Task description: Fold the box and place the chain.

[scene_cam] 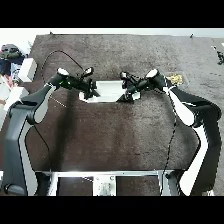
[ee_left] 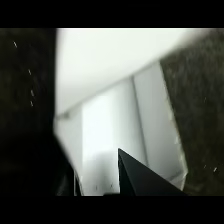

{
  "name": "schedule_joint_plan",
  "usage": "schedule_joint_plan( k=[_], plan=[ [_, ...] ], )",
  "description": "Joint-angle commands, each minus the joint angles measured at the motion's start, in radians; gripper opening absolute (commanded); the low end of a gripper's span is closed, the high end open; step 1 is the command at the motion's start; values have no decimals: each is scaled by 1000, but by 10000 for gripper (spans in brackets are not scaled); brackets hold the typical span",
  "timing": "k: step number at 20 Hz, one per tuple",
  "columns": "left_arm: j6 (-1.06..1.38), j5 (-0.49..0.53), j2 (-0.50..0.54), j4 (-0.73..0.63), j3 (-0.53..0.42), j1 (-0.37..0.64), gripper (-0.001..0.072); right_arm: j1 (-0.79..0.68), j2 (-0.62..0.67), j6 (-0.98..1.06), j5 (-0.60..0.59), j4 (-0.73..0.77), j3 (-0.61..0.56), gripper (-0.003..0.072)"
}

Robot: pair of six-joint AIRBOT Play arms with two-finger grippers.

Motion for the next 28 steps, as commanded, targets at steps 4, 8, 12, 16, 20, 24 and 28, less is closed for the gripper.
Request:
schedule_joint_plan(
  k=[4, 8, 12, 16, 20, 24, 28],
  plan=[
    [-1, -20, 41, -23, 6, 14, 285, 0, 1, -2, 13, -4, 1, 417],
    [-15, -105, 107, -24, 6, 89, 285, 0, 1, -2, 13, -4, 1, 416],
    [-104, -227, 128, -52, 6, 122, 277, 0, 1, -2, 13, -4, 1, 416],
    [-111, -216, 126, -42, 6, 67, 14, 0, 1, -2, 13, -4, 1, 416],
    [-112, -93, 126, -42, 6, 24, 13, 0, 1, -2, 13, -4, 1, 416],
    [-112, 37, 126, -46, 6, 21, 13, 0, 1, -2, 13, -4, 1, 417],
    [-118, 117, 126, -47, 6, 21, 13, 0, 1, -2, 13, -4, 1, 416]
  ],
)
